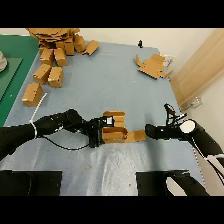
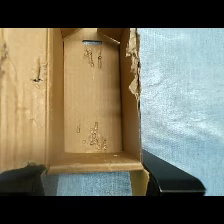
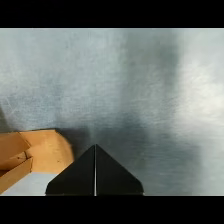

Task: Fold the box.

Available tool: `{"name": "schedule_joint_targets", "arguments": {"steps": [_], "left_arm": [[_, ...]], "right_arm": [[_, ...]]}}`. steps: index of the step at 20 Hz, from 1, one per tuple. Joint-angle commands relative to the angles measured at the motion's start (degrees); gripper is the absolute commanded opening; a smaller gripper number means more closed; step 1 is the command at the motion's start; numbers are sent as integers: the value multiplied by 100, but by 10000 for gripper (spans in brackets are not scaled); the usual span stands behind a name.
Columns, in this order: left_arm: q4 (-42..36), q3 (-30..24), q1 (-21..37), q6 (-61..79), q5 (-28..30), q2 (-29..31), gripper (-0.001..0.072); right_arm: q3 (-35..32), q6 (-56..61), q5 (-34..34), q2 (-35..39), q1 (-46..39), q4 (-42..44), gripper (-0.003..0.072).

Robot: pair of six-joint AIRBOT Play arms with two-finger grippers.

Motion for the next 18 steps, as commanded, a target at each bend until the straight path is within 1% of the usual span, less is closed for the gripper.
{"name": "schedule_joint_targets", "arguments": {"steps": [1, 3, 5, 9, 13, 15, 18], "left_arm": [[2, 4, 4, 2, 2, 2, 403], [2, 4, 4, 2, 0, 2, 404], [2, 4, 4, 2, 0, 2, 404], [2, 4, 4, 2, 0, 2, 404], [2, 4, 4, 2, 0, 0, 404], [2, 4, 4, 2, 0, 0, 404], [2, 4, 4, 2, 0, 2, 404]], "right_arm": [[-44, 79, 208, -463, 168, 501, 6], [-44, -334, 299, -588, 267, 1058, 6], [-44, -439, 363, -584, 422, 1421, 6], [-44, -437, 396, -584, 754, 1534, 6], [-39, -691, 396, -533, 914, 1919, 8], [-39, -693, 393, -415, 914, 1926, 105], [-39, -669, 302, -201, 903, 1858, 105]]}}
